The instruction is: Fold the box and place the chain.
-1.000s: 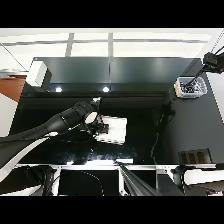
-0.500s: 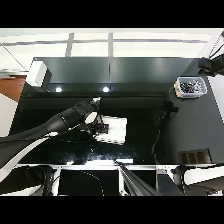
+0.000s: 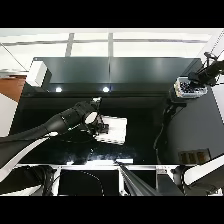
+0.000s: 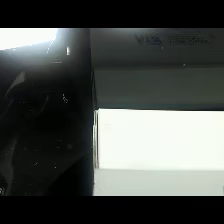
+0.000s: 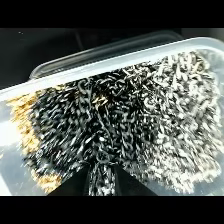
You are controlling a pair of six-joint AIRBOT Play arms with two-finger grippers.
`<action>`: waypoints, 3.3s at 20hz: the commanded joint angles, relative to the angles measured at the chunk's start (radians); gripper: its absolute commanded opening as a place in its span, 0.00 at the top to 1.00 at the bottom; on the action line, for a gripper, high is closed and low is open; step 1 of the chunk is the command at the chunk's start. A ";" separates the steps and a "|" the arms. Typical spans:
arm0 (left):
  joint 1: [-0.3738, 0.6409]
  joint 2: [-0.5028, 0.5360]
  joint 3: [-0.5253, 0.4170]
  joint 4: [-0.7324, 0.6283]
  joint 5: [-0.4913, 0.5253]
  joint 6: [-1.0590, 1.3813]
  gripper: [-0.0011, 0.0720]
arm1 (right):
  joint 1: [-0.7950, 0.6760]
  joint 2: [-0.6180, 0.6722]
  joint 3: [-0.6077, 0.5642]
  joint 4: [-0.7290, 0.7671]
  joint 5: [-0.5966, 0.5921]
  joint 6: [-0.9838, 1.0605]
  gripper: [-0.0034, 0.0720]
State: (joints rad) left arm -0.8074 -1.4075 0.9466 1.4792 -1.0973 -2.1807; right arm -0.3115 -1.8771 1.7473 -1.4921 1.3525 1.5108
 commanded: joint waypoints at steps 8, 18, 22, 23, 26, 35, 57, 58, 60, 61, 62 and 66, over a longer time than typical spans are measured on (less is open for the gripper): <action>0.000 0.000 0.000 0.000 0.003 0.000 0.94 | 0.008 0.030 0.008 -0.005 0.012 -0.023 0.90; 0.000 0.000 0.000 0.000 0.000 0.000 0.94 | 0.008 0.441 0.036 0.087 -0.050 -0.042 0.90; 0.000 0.000 0.000 0.000 0.002 0.000 0.94 | 0.009 0.647 0.047 0.294 -0.029 -0.116 0.90; 0.000 0.000 0.000 0.000 0.001 0.000 0.94 | 0.009 0.692 0.047 0.339 -0.014 -0.135 0.90; 0.000 0.000 0.000 0.000 0.000 0.000 0.94 | 0.028 0.786 0.042 0.439 0.073 -0.180 0.90; 0.000 0.000 0.000 0.001 0.001 0.000 0.94 | 0.542 0.837 -0.430 0.595 0.131 -0.327 0.90; 0.000 0.000 0.000 0.001 0.000 0.000 0.94 | 0.798 0.823 -0.810 0.912 -0.227 -0.422 0.90; 0.000 0.000 0.000 0.001 0.000 0.000 0.94 | 0.793 0.823 -0.802 0.939 -0.209 -0.436 0.90; 0.000 0.000 0.000 0.001 0.000 0.000 0.94 | 0.783 0.823 -0.779 0.952 -0.195 -0.439 0.90; 0.000 0.000 0.000 0.001 0.000 0.000 0.94 | 0.782 0.823 -0.773 0.952 -0.200 -0.439 0.90; 0.000 0.000 0.000 0.001 0.000 0.000 0.94 | 0.781 0.823 -0.773 0.951 -0.206 -0.439 0.90; 0.000 0.000 0.000 0.001 0.000 0.000 0.94 | 0.781 0.822 -0.773 0.938 -0.208 -0.438 0.90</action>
State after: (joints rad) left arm -0.8074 -1.4075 0.9466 1.4796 -1.0988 -2.1811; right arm 0.4717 -1.0542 0.9703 -0.5560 1.1450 1.0760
